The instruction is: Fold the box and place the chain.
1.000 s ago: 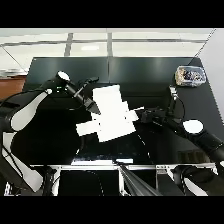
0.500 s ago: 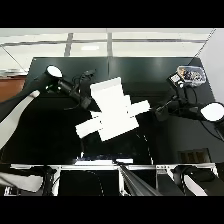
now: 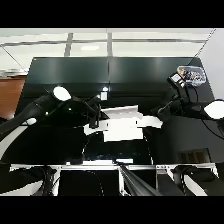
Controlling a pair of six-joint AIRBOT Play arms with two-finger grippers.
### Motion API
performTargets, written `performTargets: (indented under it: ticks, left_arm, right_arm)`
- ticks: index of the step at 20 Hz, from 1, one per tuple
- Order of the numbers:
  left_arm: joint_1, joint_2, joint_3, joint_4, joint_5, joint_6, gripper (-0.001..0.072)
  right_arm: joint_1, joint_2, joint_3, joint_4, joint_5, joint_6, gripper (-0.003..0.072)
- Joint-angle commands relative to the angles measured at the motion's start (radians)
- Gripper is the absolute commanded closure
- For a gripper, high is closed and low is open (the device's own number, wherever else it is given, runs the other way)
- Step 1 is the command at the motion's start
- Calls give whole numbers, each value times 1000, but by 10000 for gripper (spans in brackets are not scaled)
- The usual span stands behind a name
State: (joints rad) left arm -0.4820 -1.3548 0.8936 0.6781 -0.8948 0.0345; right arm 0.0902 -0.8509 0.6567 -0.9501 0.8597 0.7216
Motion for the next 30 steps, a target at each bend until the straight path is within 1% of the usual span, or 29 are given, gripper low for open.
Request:
performTargets:
  ticks: [1, 5, 8, 10, 13, 16, 19, 21, 22, 24, 30]
  left_arm:
    - [-54, -38, -13, 55, 188, 67, 680]
    - [-53, -107, -13, 55, 121, 66, 680]
    - [-53, -110, -13, 55, 116, 66, 681]
    - [-53, -117, -14, 58, 116, 66, 681]
    - [-52, -126, -13, 66, 116, 66, 680]
    - [-52, -126, -13, 66, 113, 65, 681]
    - [-52, -126, -13, 66, 108, 65, 681]
    - [-52, -126, -13, 66, 108, 65, 681]
    - [-52, -126, -13, 66, 107, 65, 681]
    - [-53, -126, -13, 68, 105, 65, 680]
    - [-53, -126, -13, 71, 105, 65, 680]
  right_arm:
    - [-1, -2, -24, 9, 15, -50, 55]
    - [-1, -3, -97, 86, 9, -120, 55]
    - [33, -8, -115, 105, 28, -114, 55]
    - [86, -8, -136, 117, 4, -159, 53]
    - [167, -36, -167, 130, 2, -257, 53]
    - [212, -84, -167, 129, 6, -353, 54]
    - [242, -119, -167, 119, 8, -538, 54]
    - [242, -137, -167, 64, 10, -648, 54]
    - [242, -142, -167, 23, 11, -668, 54]
    - [243, -144, -168, 2, 43, -670, 54]
    - [243, -145, -204, 13, 47, -674, 55]
